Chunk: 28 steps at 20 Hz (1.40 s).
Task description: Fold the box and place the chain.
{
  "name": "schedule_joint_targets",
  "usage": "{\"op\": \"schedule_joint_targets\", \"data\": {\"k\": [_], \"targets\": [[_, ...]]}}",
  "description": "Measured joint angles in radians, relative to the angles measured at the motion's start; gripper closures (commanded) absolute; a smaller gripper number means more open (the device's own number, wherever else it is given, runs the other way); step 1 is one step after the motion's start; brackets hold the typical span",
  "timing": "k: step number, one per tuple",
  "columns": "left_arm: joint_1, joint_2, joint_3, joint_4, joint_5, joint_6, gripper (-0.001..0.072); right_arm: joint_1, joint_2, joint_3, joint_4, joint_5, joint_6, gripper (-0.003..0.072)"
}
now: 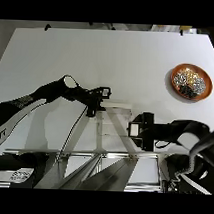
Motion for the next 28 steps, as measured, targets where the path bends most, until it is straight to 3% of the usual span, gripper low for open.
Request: {"op": "schedule_joint_targets", "data": {"k": [4,9,16,23,28], "targets": [[0.0,0.0,0.0,0.0,-0.001,0.0,0.0699,0.135,-0.003,-0.107,-0.034,-0.206,-0.003,-0.0014],[0.0,0.0,0.0,0.0,-0.002,0.0,0.0699,0.188,-0.096,-0.159,-0.071,-0.387,0.017,-0.0014],[0.0,0.0,0.0,0.0,-0.002,0.0,0.0699,0.195,-0.188,-0.17,-0.086,-0.5,0.027,-0.0007],[0.0,0.0,0.0,0.0,0.001,-0.002,0.0699,0.101,-0.199,-0.132,-0.093,-0.529,0.03,-0.0007],[0.0,0.0,0.0,0.0,0.0,0.0,0.0699,0.025,-0.2,-0.061,-0.093,-0.418,0.03,0.0001]]}}
